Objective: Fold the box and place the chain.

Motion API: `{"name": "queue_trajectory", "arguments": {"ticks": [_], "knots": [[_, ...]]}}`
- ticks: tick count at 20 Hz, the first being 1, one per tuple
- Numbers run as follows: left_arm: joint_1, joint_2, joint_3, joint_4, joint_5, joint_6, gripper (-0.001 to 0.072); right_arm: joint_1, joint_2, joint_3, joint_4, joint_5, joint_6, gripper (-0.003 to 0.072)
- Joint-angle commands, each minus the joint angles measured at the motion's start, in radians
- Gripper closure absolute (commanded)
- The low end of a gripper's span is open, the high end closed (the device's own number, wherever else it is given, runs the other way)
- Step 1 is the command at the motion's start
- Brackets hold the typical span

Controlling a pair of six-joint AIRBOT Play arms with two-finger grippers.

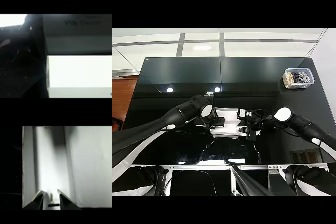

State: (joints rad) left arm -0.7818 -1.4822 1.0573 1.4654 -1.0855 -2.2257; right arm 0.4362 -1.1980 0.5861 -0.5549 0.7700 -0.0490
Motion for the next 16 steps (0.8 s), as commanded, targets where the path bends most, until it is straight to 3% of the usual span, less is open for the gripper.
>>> {"name": "queue_trajectory", "arguments": {"ticks": [1,5,7,8,9,10,11,12,13,15,16], "knots": [[0.000,0.000,0.001,-0.009,0.005,0.003,0.0684,0.023,-0.042,0.000,0.057,-0.015,0.000,0.0455],[0.000,0.000,0.001,-0.009,0.003,0.003,0.0684,0.029,-0.051,0.000,0.057,-0.022,0.010,0.0455],[0.000,0.000,0.001,-0.009,0.004,0.003,0.0684,0.029,-0.051,0.000,0.060,-0.026,0.032,0.0172],[0.000,0.000,0.001,-0.009,0.004,0.003,0.0684,0.029,-0.051,0.000,0.056,-0.025,0.040,0.0220],[0.000,0.000,0.001,-0.009,0.004,0.003,0.0684,0.029,-0.051,0.000,0.056,-0.026,0.047,0.0328],[0.000,0.000,0.001,-0.009,0.004,0.003,0.0684,0.029,-0.051,0.000,0.057,-0.031,0.055,0.0335],[0.000,0.000,0.001,-0.009,0.004,0.003,0.0684,0.029,-0.051,0.000,0.057,-0.037,0.065,0.0222],[0.000,0.000,0.001,-0.009,0.004,0.003,0.0684,0.029,-0.051,0.000,0.056,-0.037,0.069,0.0324],[0.000,0.000,0.001,-0.009,0.004,0.003,0.0684,0.027,-0.050,0.001,0.048,-0.036,0.092,0.0614],[0.000,0.000,0.001,-0.009,0.004,0.003,0.0684,0.015,-0.026,0.002,0.011,-0.032,0.211,0.0634],[0.000,0.000,0.001,-0.008,0.004,0.003,0.0684,-0.004,0.008,0.004,-0.026,-0.016,0.334,0.0686]]}}
